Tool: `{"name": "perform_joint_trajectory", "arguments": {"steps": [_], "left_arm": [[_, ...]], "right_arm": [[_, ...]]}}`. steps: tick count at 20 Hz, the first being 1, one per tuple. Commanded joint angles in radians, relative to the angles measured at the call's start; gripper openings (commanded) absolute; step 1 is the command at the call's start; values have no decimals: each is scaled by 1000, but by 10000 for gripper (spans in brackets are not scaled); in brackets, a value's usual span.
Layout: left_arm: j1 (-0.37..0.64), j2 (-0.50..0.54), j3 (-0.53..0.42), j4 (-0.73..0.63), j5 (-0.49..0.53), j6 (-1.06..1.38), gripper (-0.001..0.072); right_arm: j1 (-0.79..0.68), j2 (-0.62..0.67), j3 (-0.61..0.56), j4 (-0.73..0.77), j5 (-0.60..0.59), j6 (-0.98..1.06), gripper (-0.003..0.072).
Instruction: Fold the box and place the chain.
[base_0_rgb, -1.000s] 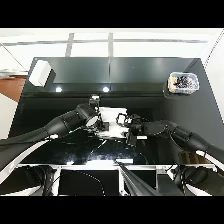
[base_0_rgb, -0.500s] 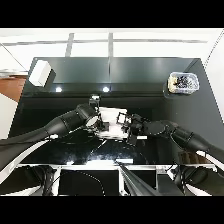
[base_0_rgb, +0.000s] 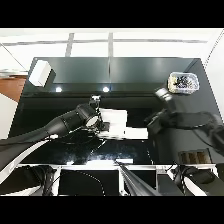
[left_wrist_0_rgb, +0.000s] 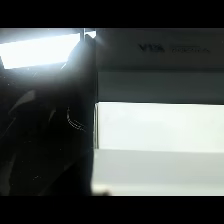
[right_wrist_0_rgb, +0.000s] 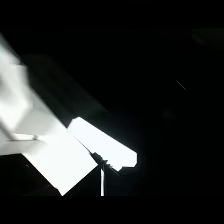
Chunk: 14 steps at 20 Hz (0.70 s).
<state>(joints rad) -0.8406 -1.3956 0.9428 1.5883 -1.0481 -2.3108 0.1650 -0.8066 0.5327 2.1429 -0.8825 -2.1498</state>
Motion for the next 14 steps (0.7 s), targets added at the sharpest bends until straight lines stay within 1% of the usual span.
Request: {"name": "perform_joint_trajectory", "arguments": {"steps": [1,3,5,6,8,10,14], "left_arm": [[1,0,0,0,8,-2,27],[0,0,0,-3,5,-1,27],[0,0,0,-3,-3,-1,27],[0,0,0,-3,-5,-1,28],[0,0,0,-8,-5,-1,28],[0,0,0,-11,-5,-1,28],[0,0,0,-11,-1,-1,28]], "right_arm": [[-304,69,-41,-92,-248,445,19],[-363,51,-144,4,-224,457,20],[-345,-7,-231,111,-183,455,19],[-322,-41,-253,132,-153,455,19],[-262,-115,-261,167,-82,455,20],[-196,-182,-260,249,-8,423,20],[-45,-278,-230,338,69,393,20]]}}
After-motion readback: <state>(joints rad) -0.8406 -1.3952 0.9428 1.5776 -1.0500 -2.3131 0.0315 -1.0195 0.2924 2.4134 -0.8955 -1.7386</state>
